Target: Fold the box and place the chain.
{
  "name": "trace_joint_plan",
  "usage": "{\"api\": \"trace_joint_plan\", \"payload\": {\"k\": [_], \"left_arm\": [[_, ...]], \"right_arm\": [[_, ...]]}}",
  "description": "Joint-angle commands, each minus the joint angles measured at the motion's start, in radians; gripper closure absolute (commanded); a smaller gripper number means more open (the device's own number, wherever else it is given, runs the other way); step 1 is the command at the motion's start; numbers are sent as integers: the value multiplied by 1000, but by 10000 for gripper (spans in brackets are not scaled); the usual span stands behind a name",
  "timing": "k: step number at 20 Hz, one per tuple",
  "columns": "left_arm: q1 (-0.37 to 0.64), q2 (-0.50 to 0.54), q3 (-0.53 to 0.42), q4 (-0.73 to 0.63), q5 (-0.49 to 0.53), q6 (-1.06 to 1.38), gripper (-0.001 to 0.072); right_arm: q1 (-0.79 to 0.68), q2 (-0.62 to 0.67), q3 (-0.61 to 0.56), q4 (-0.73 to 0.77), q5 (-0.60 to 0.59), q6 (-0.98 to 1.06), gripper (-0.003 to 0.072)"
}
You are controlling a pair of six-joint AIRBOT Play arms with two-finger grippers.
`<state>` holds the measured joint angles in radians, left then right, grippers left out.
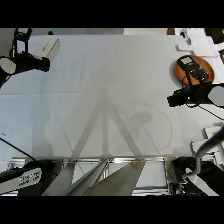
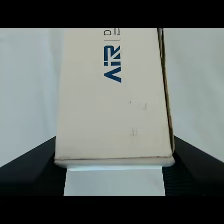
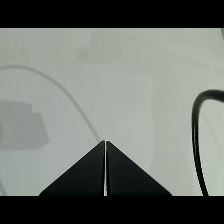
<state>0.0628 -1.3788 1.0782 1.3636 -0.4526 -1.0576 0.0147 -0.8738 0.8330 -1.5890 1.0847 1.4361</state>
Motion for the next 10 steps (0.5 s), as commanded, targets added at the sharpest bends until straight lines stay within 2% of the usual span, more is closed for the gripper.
{"api": "trace_joint_plan", "payload": {"k": [1, 5, 7, 10], "left_arm": [[4, -127, 0, 18, 100, -13, 703], [-10, -239, 0, 13, 131, -13, 675], [-15, -277, 0, 13, 127, -17, 467], [-14, -291, 0, 14, 117, -16, 454]], "right_arm": [[0, 1, 0, 0, 0, 0, 674], [0, 1, 0, 0, 0, 0, 674], [0, 1, 0, 0, 0, 0, 674], [0, 1, 0, 0, 0, 0, 674]]}}
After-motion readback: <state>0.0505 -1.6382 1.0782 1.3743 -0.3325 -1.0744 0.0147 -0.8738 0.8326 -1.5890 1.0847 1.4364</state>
